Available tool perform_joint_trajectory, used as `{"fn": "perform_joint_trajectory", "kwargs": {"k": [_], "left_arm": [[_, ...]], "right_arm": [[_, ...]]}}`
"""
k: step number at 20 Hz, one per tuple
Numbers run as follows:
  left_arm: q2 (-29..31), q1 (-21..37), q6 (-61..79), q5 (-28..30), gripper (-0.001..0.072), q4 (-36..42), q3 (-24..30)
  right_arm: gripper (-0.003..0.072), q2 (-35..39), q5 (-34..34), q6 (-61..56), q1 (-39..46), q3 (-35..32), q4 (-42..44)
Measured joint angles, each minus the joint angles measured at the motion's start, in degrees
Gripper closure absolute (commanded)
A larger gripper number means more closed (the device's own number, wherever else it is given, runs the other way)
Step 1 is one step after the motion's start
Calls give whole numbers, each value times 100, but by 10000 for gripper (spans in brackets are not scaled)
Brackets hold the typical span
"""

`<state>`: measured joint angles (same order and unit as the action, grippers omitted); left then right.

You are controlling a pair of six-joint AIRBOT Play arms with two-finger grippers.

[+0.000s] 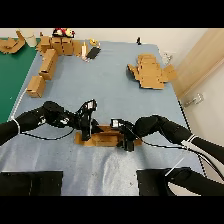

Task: Fold the box.

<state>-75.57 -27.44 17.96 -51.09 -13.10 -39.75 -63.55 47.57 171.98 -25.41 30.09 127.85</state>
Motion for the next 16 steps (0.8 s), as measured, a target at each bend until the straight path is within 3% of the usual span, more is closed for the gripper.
{"fn": "perform_joint_trajectory", "kwargs": {"k": [16], "left_arm": [[0,0,0,13,697,57,0]], "right_arm": [[191,-2,2,0,0,0,2]]}}
